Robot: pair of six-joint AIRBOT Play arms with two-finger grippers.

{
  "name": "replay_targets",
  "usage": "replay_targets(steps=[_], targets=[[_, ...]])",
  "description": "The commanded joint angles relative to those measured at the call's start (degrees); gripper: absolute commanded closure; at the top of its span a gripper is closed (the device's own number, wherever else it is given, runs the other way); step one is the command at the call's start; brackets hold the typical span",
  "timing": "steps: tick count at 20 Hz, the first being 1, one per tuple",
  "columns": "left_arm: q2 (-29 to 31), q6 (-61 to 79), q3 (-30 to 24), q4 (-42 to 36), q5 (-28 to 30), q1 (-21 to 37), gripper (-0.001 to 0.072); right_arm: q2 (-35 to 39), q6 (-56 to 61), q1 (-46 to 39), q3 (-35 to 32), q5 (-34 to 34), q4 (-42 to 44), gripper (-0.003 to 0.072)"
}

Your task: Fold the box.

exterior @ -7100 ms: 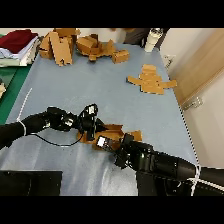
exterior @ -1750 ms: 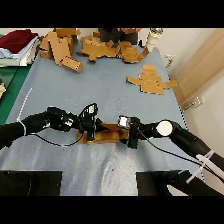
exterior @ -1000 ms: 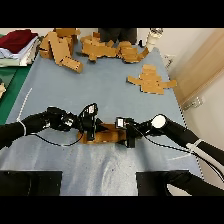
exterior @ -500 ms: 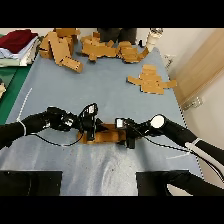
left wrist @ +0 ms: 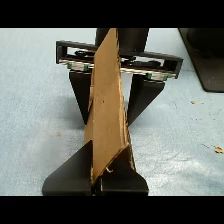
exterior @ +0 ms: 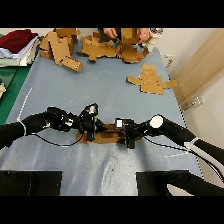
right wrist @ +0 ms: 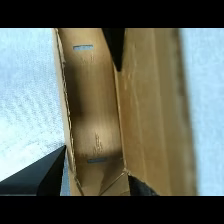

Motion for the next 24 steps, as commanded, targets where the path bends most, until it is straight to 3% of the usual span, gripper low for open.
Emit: replay_targets(steps=[1, 6, 9, 24], targets=[[0.04, -0.02, 0.07, 0.0, 0.07, 0.0, 0.0695, -0.04, -0.07, -0.02, -0.04, 0.11, -1.11, 0.0178], [0.02, -0.02, 0.07, -0.22, 0.26, 0.02, 0.0696, -0.07, -0.07, -0.02, -0.04, 0.11, -1.11, 0.0177], [0.02, -0.02, 0.07, -0.24, 0.26, 0.02, 0.0696, -0.04, 0.04, -0.02, -0.04, 0.11, -1.11, 0.0104], [0.04, -0.04, 0.07, -0.24, 0.26, 0.02, 0.0695, 0.85, 0.02, 0.11, -0.04, 0.98, 1.07, 0.0107]])
